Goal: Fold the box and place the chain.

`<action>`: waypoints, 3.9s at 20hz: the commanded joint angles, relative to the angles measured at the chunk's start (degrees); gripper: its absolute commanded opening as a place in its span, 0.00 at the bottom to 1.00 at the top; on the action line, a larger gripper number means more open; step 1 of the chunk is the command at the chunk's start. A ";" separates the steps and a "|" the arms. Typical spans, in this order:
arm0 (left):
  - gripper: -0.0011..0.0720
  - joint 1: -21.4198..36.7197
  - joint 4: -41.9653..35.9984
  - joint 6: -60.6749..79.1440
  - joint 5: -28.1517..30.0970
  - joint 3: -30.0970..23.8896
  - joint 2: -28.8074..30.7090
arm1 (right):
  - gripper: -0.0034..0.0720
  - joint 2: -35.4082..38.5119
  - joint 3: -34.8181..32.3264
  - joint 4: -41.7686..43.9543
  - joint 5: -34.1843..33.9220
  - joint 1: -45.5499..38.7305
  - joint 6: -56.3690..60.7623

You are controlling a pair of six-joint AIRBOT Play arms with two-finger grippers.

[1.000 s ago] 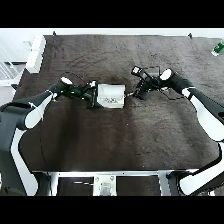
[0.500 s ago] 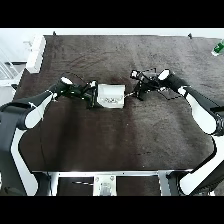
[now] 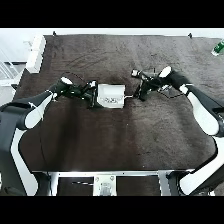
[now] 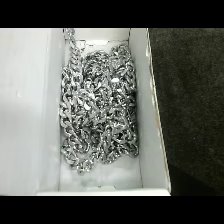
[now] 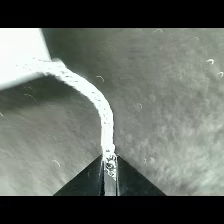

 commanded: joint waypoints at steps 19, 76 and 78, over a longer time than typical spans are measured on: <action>0.57 0.02 0.02 0.00 0.00 0.00 -0.02 | 0.36 9.05 0.39 20.11 2.58 8.35 1.64; 0.57 0.02 0.00 0.00 0.02 0.00 -0.02 | 0.65 1.29 1.64 13.00 6.38 11.17 9.38; 0.57 0.02 0.02 0.00 0.02 0.02 -0.02 | 0.65 1.29 1.64 12.83 6.38 11.39 9.40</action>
